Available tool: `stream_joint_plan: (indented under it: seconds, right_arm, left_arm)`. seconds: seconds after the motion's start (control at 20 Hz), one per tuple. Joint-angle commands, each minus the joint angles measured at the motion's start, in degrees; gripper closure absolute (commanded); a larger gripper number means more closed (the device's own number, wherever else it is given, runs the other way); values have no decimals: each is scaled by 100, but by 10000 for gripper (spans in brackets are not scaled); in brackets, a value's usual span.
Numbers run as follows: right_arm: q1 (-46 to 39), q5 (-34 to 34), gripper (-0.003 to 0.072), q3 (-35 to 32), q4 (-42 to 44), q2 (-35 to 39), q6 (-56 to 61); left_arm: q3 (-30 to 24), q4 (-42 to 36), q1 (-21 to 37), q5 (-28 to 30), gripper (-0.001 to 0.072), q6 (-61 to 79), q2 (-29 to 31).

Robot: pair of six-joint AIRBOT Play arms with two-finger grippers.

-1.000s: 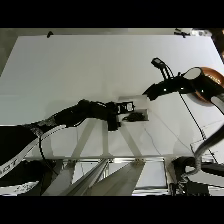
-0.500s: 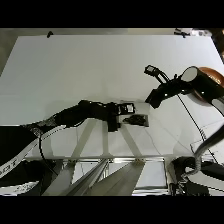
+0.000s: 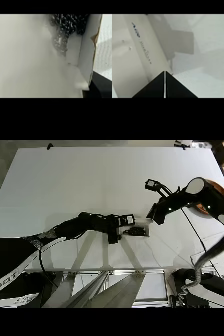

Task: Fold the box and place the chain.

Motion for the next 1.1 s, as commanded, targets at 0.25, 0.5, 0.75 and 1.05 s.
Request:
stream_joint_plan:
  seconds: [0.25, 0.5, 0.75, 1.05]
  right_arm:
    - [131, 487, 463, 13, 374, 210, -533]
    - [527, 474, 344, 33, -61, 459, -901]
    - [1300, 46, 346, 33, -1217, 461, -625]
    - [1440, 42, 358, 33, -1196, 444, -334]
  left_arm:
    - [7, 39, 2, 13, 365, 35, 2]
    - [4, 39, 2, 15, 365, 35, 2]
    - [4, 39, 2, 15, 365, 35, 2]
    - [7, 39, 2, 15, 365, 35, 2]
